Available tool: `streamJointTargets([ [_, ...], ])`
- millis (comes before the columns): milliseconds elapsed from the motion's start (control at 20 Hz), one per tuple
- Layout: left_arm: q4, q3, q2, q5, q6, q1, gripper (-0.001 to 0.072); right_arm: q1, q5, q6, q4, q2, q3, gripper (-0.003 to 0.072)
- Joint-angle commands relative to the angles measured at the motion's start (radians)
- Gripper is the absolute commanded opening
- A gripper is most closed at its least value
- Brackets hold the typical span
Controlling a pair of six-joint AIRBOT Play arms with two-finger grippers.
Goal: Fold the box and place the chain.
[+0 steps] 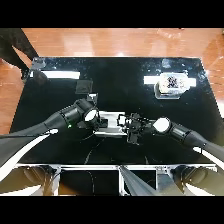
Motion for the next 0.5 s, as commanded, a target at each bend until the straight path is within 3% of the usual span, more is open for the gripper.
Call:
streamJointTargets([
  [0, -0.01, 0.0, -0.001, 0.0, -0.001, 0.001, 0.0026, 0.002, -0.005, 0.0, 0.006, -0.001, 0.001, 0.0421],
  [50, -0.016, 0.0, -0.001, 0.0, 0.0, 0.001, 0.0026, 0.002, -0.005, 0.0, 0.006, -0.001, 0.001, 0.0323],
  [100, -0.016, 0.0, -0.001, 0.0, 0.0, 0.001, 0.0026, 0.002, -0.005, 0.0, 0.006, -0.001, 0.001, 0.0297],
  [350, -0.017, 0.0, -0.001, 0.0, 0.0, 0.001, 0.0026, 0.002, -0.005, 0.0, 0.003, -0.001, 0.001, 0.0315],
  [400, -0.02, 0.0, -0.001, 0.0, 0.0, 0.001, 0.0026, 0.002, -0.005, 0.0, 0.003, -0.001, 0.001, 0.0227],
  [450, -0.02, 0.0, -0.001, 0.0, 0.0, 0.001, 0.0026, 0.002, -0.005, 0.0, -0.001, -0.001, 0.001, 0.0062],
])
